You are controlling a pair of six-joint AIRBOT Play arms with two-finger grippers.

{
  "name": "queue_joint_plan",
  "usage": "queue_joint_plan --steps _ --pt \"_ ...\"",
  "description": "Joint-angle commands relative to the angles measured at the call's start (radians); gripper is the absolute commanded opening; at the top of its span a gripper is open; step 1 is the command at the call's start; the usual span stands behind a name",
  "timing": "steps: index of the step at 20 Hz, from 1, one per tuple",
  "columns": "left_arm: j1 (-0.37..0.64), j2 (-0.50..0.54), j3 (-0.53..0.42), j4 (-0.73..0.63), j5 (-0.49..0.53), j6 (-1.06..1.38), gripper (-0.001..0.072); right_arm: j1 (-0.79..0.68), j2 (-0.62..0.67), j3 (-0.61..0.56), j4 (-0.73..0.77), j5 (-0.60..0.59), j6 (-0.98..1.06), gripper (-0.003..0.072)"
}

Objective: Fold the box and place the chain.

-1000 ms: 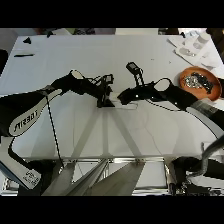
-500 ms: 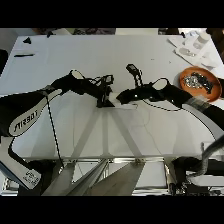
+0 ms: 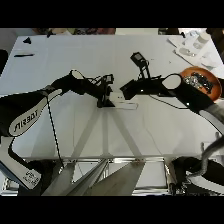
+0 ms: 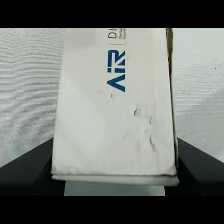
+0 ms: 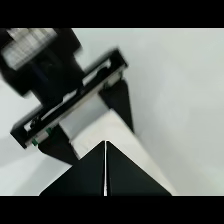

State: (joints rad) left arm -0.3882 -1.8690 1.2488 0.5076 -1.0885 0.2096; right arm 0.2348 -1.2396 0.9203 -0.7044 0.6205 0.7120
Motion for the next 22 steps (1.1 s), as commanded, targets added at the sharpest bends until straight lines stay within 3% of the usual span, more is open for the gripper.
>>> queue_joint_plan --steps 1,4,6,10,16,17,18,22 --pt "0.000 0.000 0.000 0.002 0.000 0.003 0.0257 0.000 0.154 0.002 -0.363 -0.047 0.139 0.0008" --pt "0.000 0.000 0.000 0.002 0.000 0.003 0.0257 0.000 0.226 0.002 -0.803 0.001 0.443 0.0008" --pt "0.000 0.001 0.000 0.002 0.000 0.003 0.0257 -0.006 0.234 0.002 -1.016 0.080 0.590 0.0008" --pt "0.000 0.001 0.000 -0.002 -0.007 0.003 0.0257 -0.102 0.232 0.002 -1.016 0.224 0.601 0.0009" --pt "0.000 0.000 0.000 -0.009 -0.015 0.003 0.0254 -0.200 0.232 0.002 -1.009 0.251 0.601 0.0009" --pt "0.000 0.001 0.000 -0.017 -0.014 0.002 0.0190 -0.200 0.232 0.002 -1.010 0.251 0.600 0.0009" --pt "0.000 0.002 0.000 -0.016 -0.014 0.005 0.0015 -0.200 0.232 0.002 -1.006 0.250 0.600 0.0009" --pt "0.000 0.052 0.000 -0.017 0.016 -0.094 0.0008 -0.200 0.232 0.002 -0.980 0.249 0.600 0.0009"
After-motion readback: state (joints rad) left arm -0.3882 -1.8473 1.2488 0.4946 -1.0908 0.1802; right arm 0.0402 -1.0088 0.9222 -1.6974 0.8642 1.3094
